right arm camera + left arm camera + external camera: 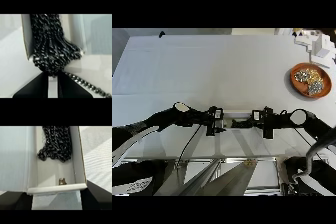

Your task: Fold the box and place the chain.

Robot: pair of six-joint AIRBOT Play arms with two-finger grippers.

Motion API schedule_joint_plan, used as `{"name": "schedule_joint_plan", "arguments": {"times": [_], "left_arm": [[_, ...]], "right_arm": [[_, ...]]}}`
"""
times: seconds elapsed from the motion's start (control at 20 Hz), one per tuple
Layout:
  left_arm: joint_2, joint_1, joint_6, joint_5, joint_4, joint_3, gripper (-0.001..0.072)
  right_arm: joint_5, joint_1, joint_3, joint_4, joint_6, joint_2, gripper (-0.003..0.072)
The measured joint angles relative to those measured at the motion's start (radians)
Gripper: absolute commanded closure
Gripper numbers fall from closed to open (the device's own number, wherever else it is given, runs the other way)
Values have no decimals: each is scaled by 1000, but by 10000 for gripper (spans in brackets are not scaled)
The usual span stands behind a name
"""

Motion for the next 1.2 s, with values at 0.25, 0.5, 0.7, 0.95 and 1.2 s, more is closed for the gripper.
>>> {"name": "schedule_joint_plan", "arguments": {"times": [0.25, 0.5, 0.7, 0.95, 1.2], "left_arm": [[0, 0, 0, 0, 0, 0, 644], [0, 0, 0, 0, 0, 0, 644], [0, 0, 0, 0, 0, 0, 644], [0, 0, 0, 0, 0, 0, 644], [0, 0, 0, 0, 0, 0, 644]], "right_arm": [[29, -71, 0, -160, 243, 103, 668], [64, -126, 1, -177, 325, 250, 668], [108, -101, 37, -128, 341, 319, 668], [153, -10, 152, -56, 346, 343, 668], [132, 122, 223, 62, 330, 347, 668]]}}
